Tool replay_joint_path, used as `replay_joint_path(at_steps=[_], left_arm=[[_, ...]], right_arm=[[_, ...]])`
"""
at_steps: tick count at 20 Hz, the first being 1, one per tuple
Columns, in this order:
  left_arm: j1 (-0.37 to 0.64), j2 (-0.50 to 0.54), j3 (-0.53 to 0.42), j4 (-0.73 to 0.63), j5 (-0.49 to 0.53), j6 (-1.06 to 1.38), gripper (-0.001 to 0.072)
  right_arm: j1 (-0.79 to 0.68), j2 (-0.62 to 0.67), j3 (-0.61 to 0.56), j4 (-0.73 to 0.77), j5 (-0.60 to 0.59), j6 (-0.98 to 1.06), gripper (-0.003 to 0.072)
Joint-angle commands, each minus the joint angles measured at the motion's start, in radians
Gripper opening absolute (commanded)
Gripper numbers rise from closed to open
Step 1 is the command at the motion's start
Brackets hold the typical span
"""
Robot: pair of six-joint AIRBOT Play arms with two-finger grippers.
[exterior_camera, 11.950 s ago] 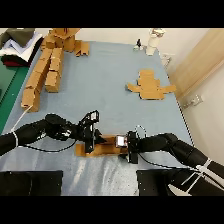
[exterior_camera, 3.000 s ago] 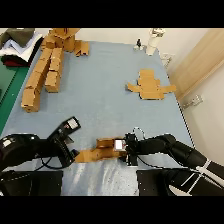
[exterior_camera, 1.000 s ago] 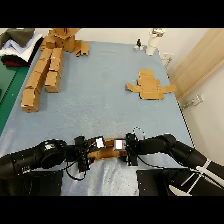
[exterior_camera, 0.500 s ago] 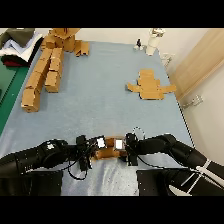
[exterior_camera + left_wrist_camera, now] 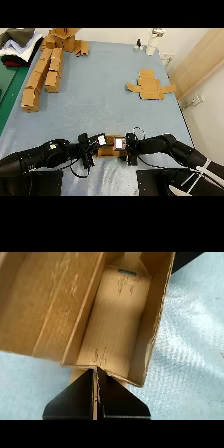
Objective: Fold the box.
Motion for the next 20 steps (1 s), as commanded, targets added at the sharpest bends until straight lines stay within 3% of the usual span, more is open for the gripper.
replay_joint_path(at_steps=[1,4,5,6,7,13,20], left_arm=[[0.000,-0.013,0.001,0.000,0.027,0.000,0.0044],[0.000,-0.014,0.001,0.000,0.031,0.019,0.0046],[0.000,-0.018,0.001,0.000,0.032,0.027,0.0093],[0.000,-0.024,0.001,0.000,0.032,0.027,0.0269],[0.000,-0.029,0.001,0.000,0.032,0.027,0.0376],[-0.057,-0.032,0.001,0.001,0.101,0.049,0.0374],[-0.060,-0.031,0.001,0.001,0.003,0.044,0.0372]], right_arm=[[0.001,0.000,-0.001,0.000,-0.001,0.000,0.0483],[0.001,0.000,-0.001,0.000,-0.001,0.000,0.0482],[0.001,0.000,-0.001,0.000,-0.001,0.000,0.0482],[0.001,0.000,-0.001,0.000,-0.001,0.000,0.0482],[0.001,0.000,-0.001,0.000,-0.001,0.000,0.0482],[0.001,0.000,-0.001,0.000,-0.001,0.000,0.0482],[0.001,0.000,-0.001,0.000,-0.001,0.000,0.0482]])
